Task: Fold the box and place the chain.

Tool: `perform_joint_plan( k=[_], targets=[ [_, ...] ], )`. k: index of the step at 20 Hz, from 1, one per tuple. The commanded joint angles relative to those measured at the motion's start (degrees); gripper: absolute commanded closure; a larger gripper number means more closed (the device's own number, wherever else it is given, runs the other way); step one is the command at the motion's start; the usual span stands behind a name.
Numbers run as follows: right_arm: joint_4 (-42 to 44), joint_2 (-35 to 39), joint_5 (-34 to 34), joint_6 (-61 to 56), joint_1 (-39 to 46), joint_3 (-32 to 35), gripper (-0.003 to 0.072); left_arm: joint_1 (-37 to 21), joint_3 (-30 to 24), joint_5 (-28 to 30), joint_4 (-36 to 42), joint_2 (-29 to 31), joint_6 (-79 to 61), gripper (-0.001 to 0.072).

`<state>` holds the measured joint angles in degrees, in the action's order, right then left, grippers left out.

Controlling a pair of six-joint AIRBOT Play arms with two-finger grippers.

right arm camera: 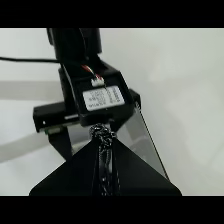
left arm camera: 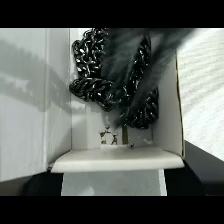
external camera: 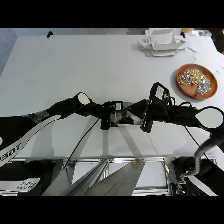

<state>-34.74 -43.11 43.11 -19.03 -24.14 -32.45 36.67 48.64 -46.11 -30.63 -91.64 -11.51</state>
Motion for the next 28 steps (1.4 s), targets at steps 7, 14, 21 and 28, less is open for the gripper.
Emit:
perform_joint_plan(
  k=[7, 14, 21, 28],
  targets=[
    [-21.57, -1.25, 2.97, -26.18, -0.07, 0.02, 0.0668, -0.02, -0.04, 0.0, 0.0, 0.04, -0.02, 0.0438],
    [-26.32, -1.25, 8.5, -36.04, 1.09, -1.6, 0.0481, -0.02, -0.04, 0.0, 0.0, 0.04, 0.0, 0.0438],
    [-25.99, -6.32, 12.79, -35.65, 9.81, -18.86, 0.0583, -0.02, -0.04, 0.0, 0.0, 0.04, -0.02, 0.0438],
    [-22.97, -24.7, 14.23, -25.4, 6.1, -19.91, 0.0649, -0.02, -0.04, 0.02, -0.02, 0.04, 0.0, 0.0438]
  ],
)
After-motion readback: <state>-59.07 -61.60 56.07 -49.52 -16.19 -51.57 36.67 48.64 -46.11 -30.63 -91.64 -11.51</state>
